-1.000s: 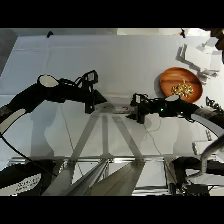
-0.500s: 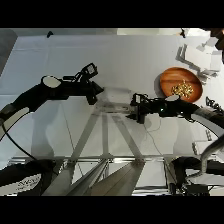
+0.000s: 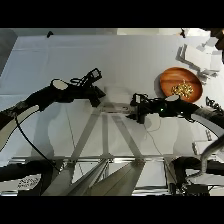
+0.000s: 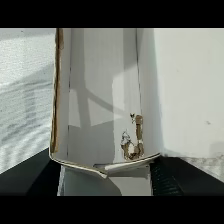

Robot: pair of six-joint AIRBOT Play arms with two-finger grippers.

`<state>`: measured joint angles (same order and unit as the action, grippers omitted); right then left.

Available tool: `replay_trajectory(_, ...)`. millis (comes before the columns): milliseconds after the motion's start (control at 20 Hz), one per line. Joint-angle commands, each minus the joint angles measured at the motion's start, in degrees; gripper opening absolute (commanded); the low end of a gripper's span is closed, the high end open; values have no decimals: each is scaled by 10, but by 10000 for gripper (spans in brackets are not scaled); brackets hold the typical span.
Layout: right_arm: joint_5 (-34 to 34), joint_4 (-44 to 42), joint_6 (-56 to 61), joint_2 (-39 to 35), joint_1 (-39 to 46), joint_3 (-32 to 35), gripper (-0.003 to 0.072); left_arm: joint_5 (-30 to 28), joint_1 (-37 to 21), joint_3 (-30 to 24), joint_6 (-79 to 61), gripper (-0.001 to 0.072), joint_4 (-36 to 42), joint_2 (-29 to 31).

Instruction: Fold the box and place the chain.

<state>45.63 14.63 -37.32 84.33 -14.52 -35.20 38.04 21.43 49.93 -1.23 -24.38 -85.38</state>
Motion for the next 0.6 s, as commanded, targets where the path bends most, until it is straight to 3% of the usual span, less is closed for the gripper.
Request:
replay_trajectory(0,0,0,0,0,0,0,508,18,-4,0,0,3,-1,17)
replay_trajectory(100,0,0,0,0,0,0,508,45,-12,0,0,5,-6,48)
replay_trajectory(300,0,0,0,0,0,0,508,155,-42,0,0,6,-52,113)
replay_trajectory(450,0,0,0,0,0,0,508,219,-57,0,0,8,-154,144)
replay_trajectory(550,0,0,0,0,0,0,508,231,-61,-1,0,8,-226,143)
